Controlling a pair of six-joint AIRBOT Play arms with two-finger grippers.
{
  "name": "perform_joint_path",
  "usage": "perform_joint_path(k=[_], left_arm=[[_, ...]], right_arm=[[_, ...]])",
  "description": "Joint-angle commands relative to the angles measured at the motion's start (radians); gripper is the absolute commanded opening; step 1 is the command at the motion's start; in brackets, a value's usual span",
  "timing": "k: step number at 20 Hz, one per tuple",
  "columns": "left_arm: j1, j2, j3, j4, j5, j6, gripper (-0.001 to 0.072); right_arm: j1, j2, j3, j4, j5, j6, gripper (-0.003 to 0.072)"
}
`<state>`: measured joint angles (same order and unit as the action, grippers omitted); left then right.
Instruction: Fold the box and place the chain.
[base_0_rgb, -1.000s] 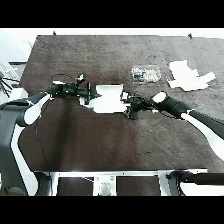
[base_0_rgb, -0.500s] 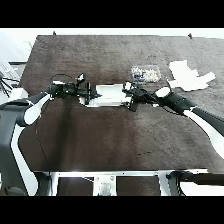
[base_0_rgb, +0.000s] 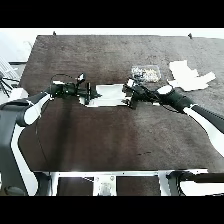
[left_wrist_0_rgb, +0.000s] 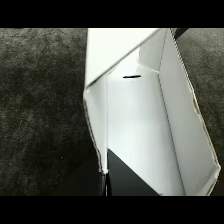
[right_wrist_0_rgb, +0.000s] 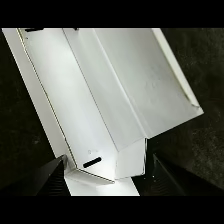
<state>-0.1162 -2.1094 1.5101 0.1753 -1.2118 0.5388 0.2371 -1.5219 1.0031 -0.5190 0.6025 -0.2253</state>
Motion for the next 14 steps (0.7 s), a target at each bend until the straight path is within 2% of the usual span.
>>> perform_joint_path(k=[1,7,12,14], left_arm=[[0.001,0.000,0.000,0.000,0.000,0.000,0.0022],[0.001,0.000,0.000,0.000,-0.001,0.000,0.0022],[0.001,0.000,0.000,0.000,-0.001,0.001,0.0022],[0.001,0.000,0.000,0.000,-0.001,0.000,0.0022]], right_arm=[[-0.020,-0.039,0.043,0.022,0.077,-0.023,0.0620],[-0.063,-0.111,0.102,0.021,0.177,-0.050,0.0620],[-0.104,-0.195,0.207,0.021,0.332,-0.061,0.0620],[-0.108,-0.233,0.246,0.021,0.359,-0.077,0.0620]])
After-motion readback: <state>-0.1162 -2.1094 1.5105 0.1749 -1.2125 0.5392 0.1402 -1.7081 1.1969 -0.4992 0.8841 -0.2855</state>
